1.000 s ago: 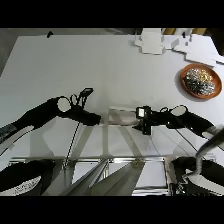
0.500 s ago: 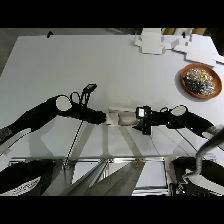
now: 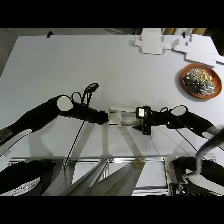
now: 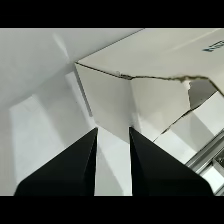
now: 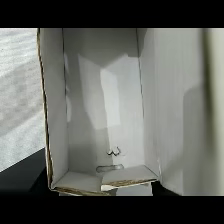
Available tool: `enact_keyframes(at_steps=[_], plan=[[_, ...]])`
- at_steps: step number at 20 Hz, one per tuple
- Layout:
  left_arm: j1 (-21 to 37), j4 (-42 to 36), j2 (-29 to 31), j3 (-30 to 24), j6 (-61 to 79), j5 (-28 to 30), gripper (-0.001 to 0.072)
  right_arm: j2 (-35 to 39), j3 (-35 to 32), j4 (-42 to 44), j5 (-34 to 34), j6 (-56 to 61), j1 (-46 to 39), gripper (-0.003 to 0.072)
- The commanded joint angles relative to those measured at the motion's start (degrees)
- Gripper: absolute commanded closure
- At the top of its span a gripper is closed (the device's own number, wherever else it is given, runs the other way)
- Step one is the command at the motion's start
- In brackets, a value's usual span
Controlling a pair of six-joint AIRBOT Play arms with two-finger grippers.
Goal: Fold the box and place the chain.
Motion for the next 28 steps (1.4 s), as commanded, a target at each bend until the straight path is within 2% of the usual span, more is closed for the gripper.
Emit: enact_keyframes(at_steps=[1,12,14,18,28], plan=[[0.48,0.22,0.02,0.85,-0.09,0.02,0.0479,0.02,0.00,0.02,-0.04,-0.04,0.04,0.0387],[3.21,0.20,0.02,0.85,-0.28,-1.86,0.0477,0.02,0.00,0.02,-0.04,-0.04,0.04,0.0387],[2.64,0.15,0.00,0.85,-0.72,-2.12,0.0419,0.02,0.00,0.02,-0.04,-0.04,0.04,0.0387],[0.00,0.24,-0.15,0.96,-1.95,-0.57,0.0418,0.02,0.00,0.02,-0.04,-0.04,0.04,0.0387],[-7.13,16.79,-5.03,9.31,-24.87,-4.04,0.0418,0.02,0.00,0.02,-0.04,-0.04,0.04,0.0387]])
